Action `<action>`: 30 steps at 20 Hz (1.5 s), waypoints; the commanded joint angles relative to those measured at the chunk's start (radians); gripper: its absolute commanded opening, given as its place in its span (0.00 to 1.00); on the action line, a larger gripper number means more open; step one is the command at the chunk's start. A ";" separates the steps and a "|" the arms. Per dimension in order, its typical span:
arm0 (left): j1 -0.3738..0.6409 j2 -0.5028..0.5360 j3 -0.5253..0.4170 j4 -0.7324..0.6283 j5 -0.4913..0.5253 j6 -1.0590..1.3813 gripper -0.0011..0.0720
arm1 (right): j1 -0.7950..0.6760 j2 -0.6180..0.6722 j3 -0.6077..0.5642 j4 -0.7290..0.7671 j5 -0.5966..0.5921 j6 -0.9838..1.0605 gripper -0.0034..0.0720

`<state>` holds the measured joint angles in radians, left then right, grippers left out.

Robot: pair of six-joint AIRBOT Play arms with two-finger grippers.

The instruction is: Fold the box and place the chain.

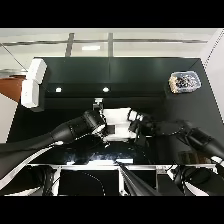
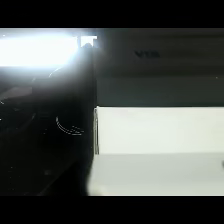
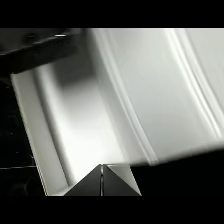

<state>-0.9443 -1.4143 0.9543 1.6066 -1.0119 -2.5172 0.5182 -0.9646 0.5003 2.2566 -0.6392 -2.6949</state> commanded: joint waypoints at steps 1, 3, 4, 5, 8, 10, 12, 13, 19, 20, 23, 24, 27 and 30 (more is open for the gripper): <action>0.000 0.000 0.000 0.004 -0.008 0.006 0.06 | -0.166 0.090 0.035 -0.253 -0.142 0.502 0.07; 0.000 0.000 0.000 0.000 -0.012 0.006 0.06 | -0.314 0.147 0.035 -0.270 -0.202 0.660 0.07; 0.000 0.000 0.000 -0.003 -0.013 0.006 0.06 | -0.396 0.162 0.034 -0.271 -0.241 0.728 0.07; 0.000 0.000 0.000 -0.004 -0.012 0.006 0.06 | -0.476 0.162 0.029 -0.272 -0.278 0.782 0.07; 0.000 0.000 0.000 -0.008 -0.012 0.007 0.06 | -0.662 0.161 -0.039 -0.256 -0.285 0.932 0.07; 0.000 0.000 0.001 -0.014 -0.010 0.007 0.06 | -0.693 0.129 -0.107 -0.150 -0.290 0.941 0.07; 0.000 0.000 0.001 -0.014 -0.010 0.007 0.06 | -0.653 0.051 -0.159 -0.011 -0.301 0.925 0.07; 0.000 0.000 0.001 -0.014 -0.010 0.007 0.06 | -0.615 -0.001 -0.164 0.020 -0.301 0.916 0.07; 0.000 0.000 0.001 -0.014 -0.010 0.007 0.06 | -0.394 -0.165 -0.146 0.246 -0.256 0.757 0.07; 0.000 0.000 0.001 -0.014 -0.010 0.007 0.06 | -0.378 -0.165 -0.133 0.243 -0.263 0.753 0.07; 0.000 0.000 0.001 -0.014 -0.010 0.007 0.06 | -0.373 -0.165 -0.090 0.238 -0.301 0.737 0.07; 0.000 0.000 0.001 -0.015 -0.010 0.007 0.06 | -0.373 -0.165 -0.073 0.238 -0.318 0.725 0.07; 0.000 0.000 0.001 -0.015 -0.009 0.007 0.06 | -0.373 -0.165 -0.027 0.238 -0.387 0.706 0.09; 0.000 0.000 0.001 -0.015 -0.009 0.007 0.06 | -0.373 -0.165 -0.013 0.233 -0.434 0.704 0.69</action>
